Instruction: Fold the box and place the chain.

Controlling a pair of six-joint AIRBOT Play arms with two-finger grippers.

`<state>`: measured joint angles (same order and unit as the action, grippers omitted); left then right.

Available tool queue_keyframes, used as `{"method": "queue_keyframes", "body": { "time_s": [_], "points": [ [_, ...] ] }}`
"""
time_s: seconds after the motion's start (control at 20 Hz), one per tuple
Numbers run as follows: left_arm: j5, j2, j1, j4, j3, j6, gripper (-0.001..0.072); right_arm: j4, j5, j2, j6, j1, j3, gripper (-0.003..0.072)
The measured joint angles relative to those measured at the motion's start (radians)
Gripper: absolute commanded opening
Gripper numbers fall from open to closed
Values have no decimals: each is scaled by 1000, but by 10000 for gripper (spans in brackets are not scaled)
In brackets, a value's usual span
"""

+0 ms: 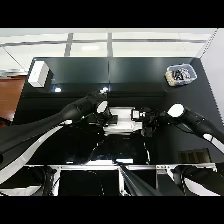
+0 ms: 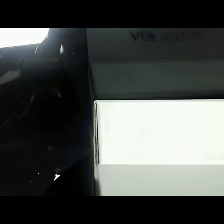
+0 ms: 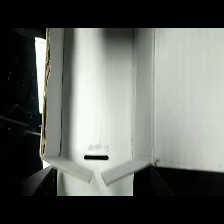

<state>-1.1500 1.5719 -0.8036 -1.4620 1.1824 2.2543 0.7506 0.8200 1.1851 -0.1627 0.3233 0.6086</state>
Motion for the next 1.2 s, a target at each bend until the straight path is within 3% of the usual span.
{"method": "queue_keyframes", "body": {
  "time_s": [0.05,0.1,0.15,0.6,0.7,0.75,0.8,0.85,0.9,0.95,1.0,1.05,1.2],
  "points": [
    [-4,0,0,0,0,0,28,16,6,-10,6,-1,0,390],
    [-5,0,0,0,0,0,28,24,10,-16,7,-2,0,258],
    [-6,0,0,0,0,0,28,24,13,-21,6,-2,0,239],
    [-9,0,0,3,0,2,28,-226,3,18,-27,18,0,244],
    [-8,0,0,3,0,2,28,-261,-6,38,-17,28,0,423],
    [-7,0,0,4,0,2,28,-270,-12,45,-5,31,0,289],
    [-6,0,0,4,0,2,28,-274,-19,50,9,33,0,215],
    [-6,0,0,4,0,2,28,-273,-22,53,30,35,0,445],
    [-6,0,0,4,0,1,28,-273,-23,56,42,36,0,488],
    [-6,0,0,4,0,1,28,-269,-22,58,58,37,0,441],
    [-6,0,0,4,0,1,28,-265,-21,59,75,37,0,247],
    [-5,0,0,4,0,1,28,-256,-19,59,95,37,0,6],
    [-3,0,0,5,0,0,28,-202,22,20,248,26,10,20]
  ]
}}
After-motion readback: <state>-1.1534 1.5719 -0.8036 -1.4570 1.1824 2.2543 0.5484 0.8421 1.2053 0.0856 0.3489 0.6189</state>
